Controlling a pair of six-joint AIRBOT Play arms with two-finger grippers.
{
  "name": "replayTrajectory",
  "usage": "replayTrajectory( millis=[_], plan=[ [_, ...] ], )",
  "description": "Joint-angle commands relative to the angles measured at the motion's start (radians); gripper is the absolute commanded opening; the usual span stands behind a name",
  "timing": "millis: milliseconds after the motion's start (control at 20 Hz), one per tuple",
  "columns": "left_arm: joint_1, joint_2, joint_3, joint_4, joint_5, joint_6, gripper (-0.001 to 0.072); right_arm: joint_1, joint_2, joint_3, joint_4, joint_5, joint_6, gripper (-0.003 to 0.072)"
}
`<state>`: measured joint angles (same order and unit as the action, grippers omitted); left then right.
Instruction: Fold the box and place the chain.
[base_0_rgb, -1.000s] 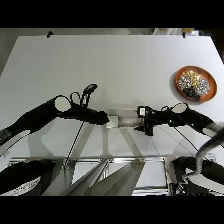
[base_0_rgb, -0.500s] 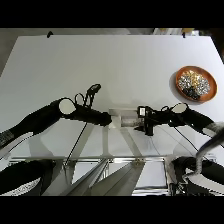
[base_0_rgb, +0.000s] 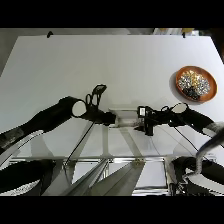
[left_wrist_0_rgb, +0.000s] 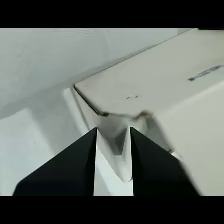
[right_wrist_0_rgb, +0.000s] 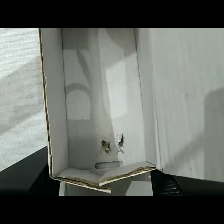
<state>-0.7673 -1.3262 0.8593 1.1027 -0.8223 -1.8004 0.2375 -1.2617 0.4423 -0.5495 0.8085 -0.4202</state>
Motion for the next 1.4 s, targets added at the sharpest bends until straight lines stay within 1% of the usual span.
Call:
replayTrajectory(
  millis=[0,150,300,450,650,700,750,800,850,900,950,1000,1200,1250,1350],
  plan=[
    [-0.052,-0.071,0.108,0.171,-0.129,-0.191,0.0232,0.000,0.000,0.000,0.000,0.000,0.000,0.0377],
    [-0.077,-0.129,0.192,0.194,-0.168,-0.260,0.0232,0.000,0.000,0.000,0.000,0.000,0.000,0.0377],
    [-0.079,-0.190,0.251,0.200,-0.216,-0.351,0.0231,0.000,0.001,0.000,0.000,0.000,0.000,0.0377],
    [-0.097,-0.240,0.274,0.211,-0.239,-0.433,0.0213,0.000,0.000,0.000,0.000,0.000,0.000,0.0377],
    [-0.120,-0.269,0.275,0.229,-0.249,-0.509,0.0199,0.000,0.001,0.000,0.000,0.000,0.000,0.0377],
    [-0.124,-0.269,0.275,0.241,-0.249,-0.529,0.0180,0.000,0.000,0.000,0.000,0.000,0.000,0.0377],
    [-0.130,-0.269,0.275,0.253,-0.251,-0.541,0.0121,0.000,0.001,0.000,0.000,0.000,0.000,0.0377],
    [-0.136,-0.270,0.275,0.261,-0.252,-0.542,0.0120,0.000,0.000,0.000,0.000,0.000,0.000,0.0377],
    [-0.141,-0.271,0.275,0.262,-0.253,-0.542,0.0079,0.000,0.001,0.000,0.000,0.000,0.000,0.0377],
    [-0.145,-0.272,0.275,0.263,-0.253,-0.542,0.0061,0.000,0.001,0.000,0.000,0.000,0.000,0.0377],
    [-0.148,-0.273,0.275,0.261,-0.254,-0.542,0.0022,0.000,0.000,0.000,0.000,0.000,0.000,0.0377],
    [-0.151,-0.274,0.275,0.262,-0.256,-0.542,0.0002,0.000,0.001,0.000,0.000,0.000,0.000,0.0377],
    [-0.152,-0.273,0.275,0.266,-0.270,-0.541,0.0004,0.000,0.000,0.000,0.000,0.000,0.000,0.0377],
    [-0.152,-0.273,0.275,0.266,-0.270,-0.541,0.0042,0.000,0.001,0.000,0.000,0.000,0.000,0.0377],
    [-0.152,-0.272,0.275,0.265,-0.270,-0.541,0.0189,0.000,0.001,0.000,0.000,0.000,0.000,0.0377]
  ],
)
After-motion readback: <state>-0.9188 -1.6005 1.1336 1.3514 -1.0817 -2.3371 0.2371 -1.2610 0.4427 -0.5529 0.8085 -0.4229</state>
